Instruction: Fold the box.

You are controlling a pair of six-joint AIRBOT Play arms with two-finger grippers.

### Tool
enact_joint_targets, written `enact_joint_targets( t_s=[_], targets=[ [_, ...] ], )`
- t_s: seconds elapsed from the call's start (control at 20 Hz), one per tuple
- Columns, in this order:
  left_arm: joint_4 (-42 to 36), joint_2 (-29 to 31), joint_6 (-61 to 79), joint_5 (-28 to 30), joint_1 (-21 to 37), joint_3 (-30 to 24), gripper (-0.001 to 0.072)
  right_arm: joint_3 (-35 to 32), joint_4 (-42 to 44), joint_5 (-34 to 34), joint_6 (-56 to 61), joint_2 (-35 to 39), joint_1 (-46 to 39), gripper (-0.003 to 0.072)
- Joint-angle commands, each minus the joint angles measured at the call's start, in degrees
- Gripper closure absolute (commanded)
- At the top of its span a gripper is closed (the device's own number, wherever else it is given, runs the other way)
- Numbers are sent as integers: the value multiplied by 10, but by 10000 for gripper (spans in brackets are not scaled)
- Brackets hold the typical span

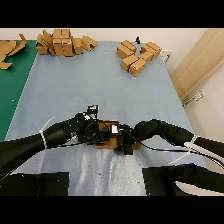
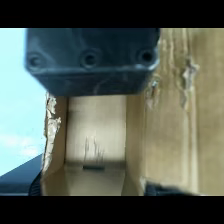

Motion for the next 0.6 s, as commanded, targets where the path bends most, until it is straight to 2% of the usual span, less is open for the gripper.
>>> enact_joint_targets(
  t_s=[0.0,0.35,0.55],
  targets=[
    [3,-5,-9,-11,0,9,689,0,0,0,0,0,1,121],
    [2,-5,9,-14,-3,21,697,0,0,0,0,0,1,121],
    [2,-5,21,-54,-3,21,685,0,0,0,0,0,1,121]
  ],
)
